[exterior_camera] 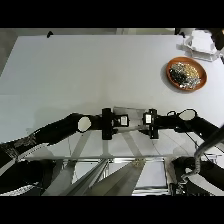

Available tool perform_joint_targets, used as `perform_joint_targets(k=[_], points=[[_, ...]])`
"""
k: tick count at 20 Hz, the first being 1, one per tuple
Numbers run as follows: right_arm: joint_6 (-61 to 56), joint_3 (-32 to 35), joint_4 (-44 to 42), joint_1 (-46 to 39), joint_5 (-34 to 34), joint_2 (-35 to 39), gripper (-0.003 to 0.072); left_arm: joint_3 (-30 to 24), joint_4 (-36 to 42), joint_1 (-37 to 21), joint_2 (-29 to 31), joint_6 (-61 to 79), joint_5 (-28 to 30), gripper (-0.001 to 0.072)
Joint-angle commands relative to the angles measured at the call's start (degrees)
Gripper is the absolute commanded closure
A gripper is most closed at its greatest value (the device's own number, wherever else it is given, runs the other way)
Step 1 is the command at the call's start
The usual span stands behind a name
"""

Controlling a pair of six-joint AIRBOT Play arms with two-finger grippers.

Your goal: Fold the box and place the chain.

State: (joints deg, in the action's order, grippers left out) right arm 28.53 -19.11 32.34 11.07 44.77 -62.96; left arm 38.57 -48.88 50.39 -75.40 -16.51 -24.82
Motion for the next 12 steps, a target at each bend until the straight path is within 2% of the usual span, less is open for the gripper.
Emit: perform_joint_targets(k=[1, 2, 3, 4, 5, 8, 12], points=[[0.02, 0.02, 0.0, 0.04, 0.02, -0.02, 0.0461, 0.02, 0.55, 0.07, 0.13, -0.66, 1.05, 0.0252], [0.02, 0.02, 0.0, 0.04, 0.02, -0.02, 0.0461, 0.02, 0.66, 0.07, 0.63, -1.86, 0.52, 0.034], [0.02, 0.02, 0.0, 0.04, 0.02, -0.02, 0.0461, 0.02, 0.68, 0.07, 1.57, -4.0, -0.26, 0.0471], [0.02, 0.02, 0.0, 0.04, 0.02, -0.02, 0.0461, 0.02, 0.61, 0.04, 3.15, -6.45, -1.86, 0.0668], [0.02, 0.02, 0.0, 0.04, 0.02, -0.02, 0.0461, 0.02, 0.35, -0.09, 5.05, -8.11, -4.0, 0.0703], [0.02, 0.02, 0.0, 0.04, 0.02, -0.02, 0.0461, 0.02, -1.07, -0.37, 11.17, -16.02, -8.55, 0.0704], [0.02, 0.02, 0.0, 0.04, 0.02, -0.02, 0.0461, 0.02, -9.53, -1.75, 20.33, -33.62, -14.05, 0.0704]])
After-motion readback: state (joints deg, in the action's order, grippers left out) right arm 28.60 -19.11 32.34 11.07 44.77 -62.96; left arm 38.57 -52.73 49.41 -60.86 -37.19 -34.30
